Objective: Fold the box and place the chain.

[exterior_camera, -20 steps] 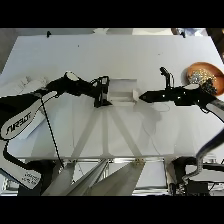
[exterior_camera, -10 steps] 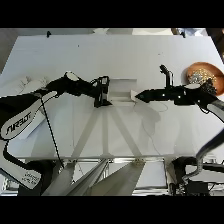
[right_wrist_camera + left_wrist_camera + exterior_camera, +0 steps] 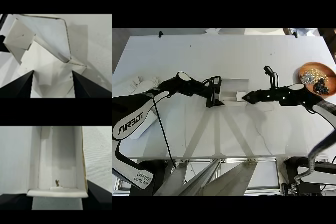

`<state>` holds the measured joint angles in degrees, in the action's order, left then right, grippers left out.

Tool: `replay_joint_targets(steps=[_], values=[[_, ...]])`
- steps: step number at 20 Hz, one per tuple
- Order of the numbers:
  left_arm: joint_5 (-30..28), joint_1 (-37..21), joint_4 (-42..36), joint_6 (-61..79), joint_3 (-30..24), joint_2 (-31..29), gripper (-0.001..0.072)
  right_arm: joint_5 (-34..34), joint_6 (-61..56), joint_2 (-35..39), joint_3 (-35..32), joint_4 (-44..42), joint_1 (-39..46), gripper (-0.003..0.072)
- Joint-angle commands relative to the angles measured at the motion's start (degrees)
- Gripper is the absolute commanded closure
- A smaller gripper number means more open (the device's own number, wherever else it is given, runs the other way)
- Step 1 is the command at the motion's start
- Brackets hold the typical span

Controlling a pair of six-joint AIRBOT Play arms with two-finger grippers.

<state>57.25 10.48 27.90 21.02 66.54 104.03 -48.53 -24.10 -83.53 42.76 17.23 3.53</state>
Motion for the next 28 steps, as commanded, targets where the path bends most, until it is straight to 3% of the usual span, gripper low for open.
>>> replay_joint_targets(steps=[1, 9, 13, 15, 17, 19, 24, 28], values=[[-0.02, -0.02, 0.02, 0.11, 0.00, -0.04, 0.0209, 5.35, -2.19, -0.04, -0.02, -0.04, -1.90, 0.0145], [-0.02, -0.02, 0.02, 0.11, 0.00, -0.04, 0.0209, 9.40, -10.05, 0.09, -0.02, 10.91, -4.28, 0.0158], [-0.02, -0.02, 0.02, 0.11, 0.00, -0.04, 0.0209, 9.40, -12.15, 0.20, 0.00, 11.21, -4.28, 0.0169], [-0.02, -0.02, 0.02, 0.11, 0.00, -0.04, 0.0209, 9.73, -12.17, 0.85, 0.09, 12.04, -4.87, 0.0223], [-0.02, -0.02, 0.02, 0.11, 0.00, -0.04, 0.0209, 12.85, -15.67, 2.64, 0.13, 15.30, -6.51, 0.0227], [-0.02, -0.02, 0.02, 0.11, 0.00, -0.04, 0.0209, 15.21, -24.63, 3.67, 1.36, 23.23, -8.33, 0.0227], [-0.02, -0.02, 0.02, 0.11, 0.00, -0.04, 0.0209, 12.87, -55.10, 3.69, 7.76, 56.19, -14.71, 0.0228], [-0.02, -0.02, 0.02, 0.11, 0.00, -0.04, 0.0209, 9.77, -65.81, 3.52, 9.73, 66.27, -17.77, 0.0277]])
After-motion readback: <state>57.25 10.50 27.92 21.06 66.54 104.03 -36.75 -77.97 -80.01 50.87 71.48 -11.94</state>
